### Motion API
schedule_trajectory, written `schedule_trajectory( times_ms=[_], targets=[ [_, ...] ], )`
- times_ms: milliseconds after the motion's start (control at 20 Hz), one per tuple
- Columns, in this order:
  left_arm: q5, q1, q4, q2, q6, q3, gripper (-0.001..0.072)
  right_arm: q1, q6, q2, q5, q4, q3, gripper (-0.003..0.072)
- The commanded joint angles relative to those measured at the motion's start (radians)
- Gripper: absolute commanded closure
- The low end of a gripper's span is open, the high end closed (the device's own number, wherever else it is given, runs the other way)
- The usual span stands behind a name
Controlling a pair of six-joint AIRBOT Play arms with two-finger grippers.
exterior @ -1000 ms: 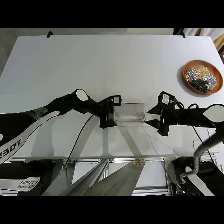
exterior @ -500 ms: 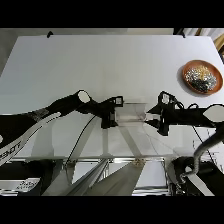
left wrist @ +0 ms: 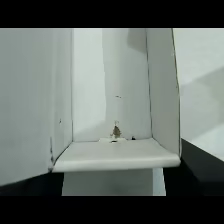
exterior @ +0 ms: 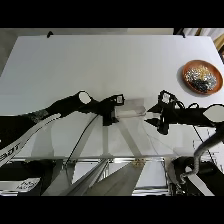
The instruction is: Fold the box and place the chain.
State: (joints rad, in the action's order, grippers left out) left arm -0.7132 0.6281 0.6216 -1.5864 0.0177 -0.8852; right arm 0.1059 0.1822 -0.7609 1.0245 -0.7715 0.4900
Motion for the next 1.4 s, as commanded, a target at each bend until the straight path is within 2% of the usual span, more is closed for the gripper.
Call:
schedule_trajectory(
  times_ms=[0,400,450,550,600,700,800,850,900,950,1000,1100,1150,1200,1250,1350],
  targets=[
    [0.003,0.004,0.0,0.0,-0.019,-0.001,0.0706,0.001,0.0,0.0,-0.002,0.0,0.001,0.0289],
    [-0.009,0.005,0.0,0.0,-0.018,-0.001,0.0666,0.001,0.0,0.0,0.0,-0.005,0.001,0.029],
    [-0.009,0.005,0.0,0.0,-0.018,-0.001,0.0666,0.001,0.0,0.0,0.001,-0.005,0.001,0.032],
    [-0.009,0.005,0.0,0.0,-0.018,-0.001,0.0667,0.001,0.0,0.0,0.013,0.0,0.001,0.057],
    [-0.009,0.005,0.0,0.0,-0.018,-0.001,0.0671,0.001,0.0,0.0,0.014,0.018,0.001,0.066],
    [-0.01,0.005,-0.001,0.002,-0.018,-0.001,0.0704,0.001,0.0,0.0,0.004,0.084,0.001,0.0674],
    [-0.013,0.008,-0.003,0.013,-0.018,-0.001,0.0704,0.001,-0.007,0.0,-0.002,0.119,0.001,0.0674],
    [-0.019,0.01,-0.003,0.019,-0.018,-0.001,0.0675,0.001,-0.007,0.0,-0.011,0.117,0.001,0.0674],
    [-0.025,0.01,-0.003,0.021,-0.018,-0.001,0.0579,0.001,-0.007,0.0,-0.015,0.116,0.001,0.0674],
    [-0.026,0.01,-0.003,0.019,-0.018,-0.001,0.0446,0.001,-0.007,0.0,-0.019,0.117,0.001,0.0674],
    [-0.032,0.01,-0.003,0.018,-0.018,-0.001,0.0415,0.001,-0.007,0.0,-0.019,0.116,0.001,0.0674],
    [-0.032,0.01,-0.003,0.018,-0.018,-0.001,0.041,0.001,-0.007,0.0,-0.018,0.116,0.001,0.0674],
    [-0.031,0.01,-0.003,0.019,-0.02,-0.001,0.0322,0.001,-0.007,0.0,-0.018,0.116,0.001,0.0674],
    [-0.032,0.01,-0.003,0.019,-0.021,-0.001,0.012,0.001,-0.007,0.0,-0.018,0.116,0.001,0.0674],
    [-0.031,0.01,-0.003,0.019,-0.021,-0.001,0.0008,0.001,-0.007,0.0,-0.018,0.116,0.001,0.0674],
    [-0.032,0.01,-0.002,0.019,-0.021,-0.001,0.001,0.001,-0.007,0.0,-0.018,0.116,0.001,0.0674]
  ],
)
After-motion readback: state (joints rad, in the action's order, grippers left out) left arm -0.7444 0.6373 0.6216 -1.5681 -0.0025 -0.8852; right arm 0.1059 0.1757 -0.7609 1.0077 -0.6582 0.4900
